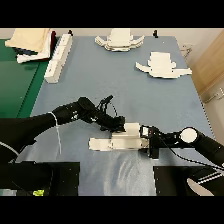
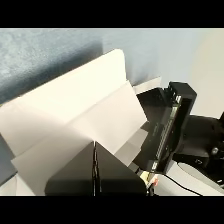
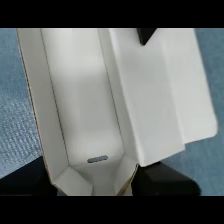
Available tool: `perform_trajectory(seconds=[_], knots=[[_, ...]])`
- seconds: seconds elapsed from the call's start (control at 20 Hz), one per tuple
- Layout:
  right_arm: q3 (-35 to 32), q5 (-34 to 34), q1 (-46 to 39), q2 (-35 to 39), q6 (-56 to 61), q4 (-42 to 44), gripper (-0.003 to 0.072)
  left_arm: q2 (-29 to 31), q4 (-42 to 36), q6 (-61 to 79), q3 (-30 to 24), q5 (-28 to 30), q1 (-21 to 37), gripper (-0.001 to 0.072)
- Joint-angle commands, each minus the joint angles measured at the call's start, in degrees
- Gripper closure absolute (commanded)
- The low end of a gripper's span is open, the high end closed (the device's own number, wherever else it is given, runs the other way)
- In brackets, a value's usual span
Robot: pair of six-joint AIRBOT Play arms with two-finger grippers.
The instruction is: Fold the box.
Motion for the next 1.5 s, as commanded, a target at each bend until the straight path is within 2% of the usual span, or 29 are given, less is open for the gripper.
perform_trajectory(seconds=[0.0,0.2,0.3,0.4,0.45,0.55,0.65,0.85,0.9,0.95,1.0,1.1,1.2,1.3,1.45], knots=[[0.0,0.0,0.0,0.0,0.0,0.0,0.0173,-1.5,0.5,0.0,0.0,-0.4,-0.1,0.0693],[0.0,0.0,0.0,0.0,0.1,0.0,0.0172,-1.2,0.4,3.3,1.5,-1.1,0.3,0.0693],[0.0,0.0,0.0,0.0,0.0,0.0,0.0172,0.6,0.4,6.3,3.0,-4.6,1.9,0.0694],[0.0,0.0,0.0,0.0,0.1,0.0,0.0173,5.4,1.6,8.8,3.2,-8.3,4.9,0.0694],[0.0,0.0,0.0,0.0,0.0,0.0,0.0173,8.8,4.8,9.1,3.2,-9.7,6.7,0.0695],[0.0,0.0,0.0,0.0,0.0,0.0,0.0172,16.6,16.7,8.3,2.5,-12.0,8.8,0.0695],[0.0,0.0,0.0,0.0,0.0,0.0,0.0173,24.7,25.2,8.0,-0.3,-12.7,9.2,0.0694],[0.0,0.0,0.0,0.0,0.0,0.0,0.0173,35.6,27.6,22.4,-5.6,-12.9,9.1,0.0688],[0.0,0.0,0.0,0.0,0.1,0.0,0.0173,36.8,27.9,25.6,-6.5,-13.1,9.1,0.0390],[0.0,0.0,0.0,0.0,0.0,0.0,0.0173,37.3,28.3,27.6,-7.2,-13.2,9.1,0.0028],[0.0,0.0,0.0,0.0,0.0,0.0,0.0173,37.4,28.6,30.2,-7.9,-14.4,9.2,0.0002],[0.0,0.0,0.0,0.0,0.0,0.0,0.0173,37.3,28.7,40.8,-11.0,-14.8,9.6,0.0001],[0.0,0.0,0.0,0.0,0.0,0.0,0.0173,36.7,27.4,50.6,-15.2,-10.2,9.6,0.0001],[0.0,0.0,0.0,0.0,0.0,0.0,0.0173,35.2,21.6,61.6,-19.1,-4.9,9.6,0.0002],[0.0,0.0,0.0,0.0,0.0,0.0,0.0173,31.0,16.8,71.1,-20.9,-3.1,7.9,0.0001]])
